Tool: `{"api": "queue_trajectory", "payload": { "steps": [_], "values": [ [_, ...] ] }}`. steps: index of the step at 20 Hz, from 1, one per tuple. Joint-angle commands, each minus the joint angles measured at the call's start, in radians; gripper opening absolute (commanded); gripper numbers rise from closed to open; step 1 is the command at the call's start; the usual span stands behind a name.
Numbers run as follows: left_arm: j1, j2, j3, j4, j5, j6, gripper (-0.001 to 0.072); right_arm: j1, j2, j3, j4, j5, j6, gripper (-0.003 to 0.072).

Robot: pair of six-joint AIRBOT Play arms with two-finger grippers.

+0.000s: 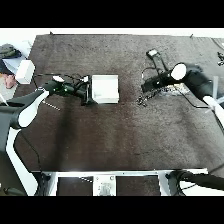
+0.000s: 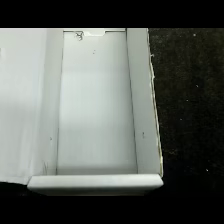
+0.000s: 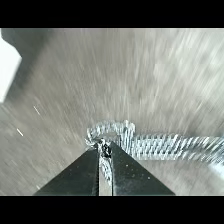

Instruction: Fold the box and place the chain.

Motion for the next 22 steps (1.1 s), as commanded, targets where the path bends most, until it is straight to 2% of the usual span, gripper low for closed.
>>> {"api": "queue_trajectory", "payload": {
  "steps": [1,9,14,22],
  "values": [
    [-0.001,0.001,0.001,0.000,0.000,0.002,0.0204,0.045,0.136,0.004,0.035,-0.105,0.000,-0.0028],
    [-0.001,0.000,0.001,0.000,0.000,0.001,0.0204,0.221,0.141,0.229,0.036,-0.170,0.001,-0.0029],
    [-0.001,0.001,0.001,0.000,0.000,0.002,0.0204,0.307,-0.024,0.359,0.065,-0.169,0.000,-0.0030],
    [-0.001,0.001,0.001,0.000,0.000,0.002,0.0203,0.389,-0.177,0.375,0.148,-0.132,-0.011,-0.0030]
  ]
}}
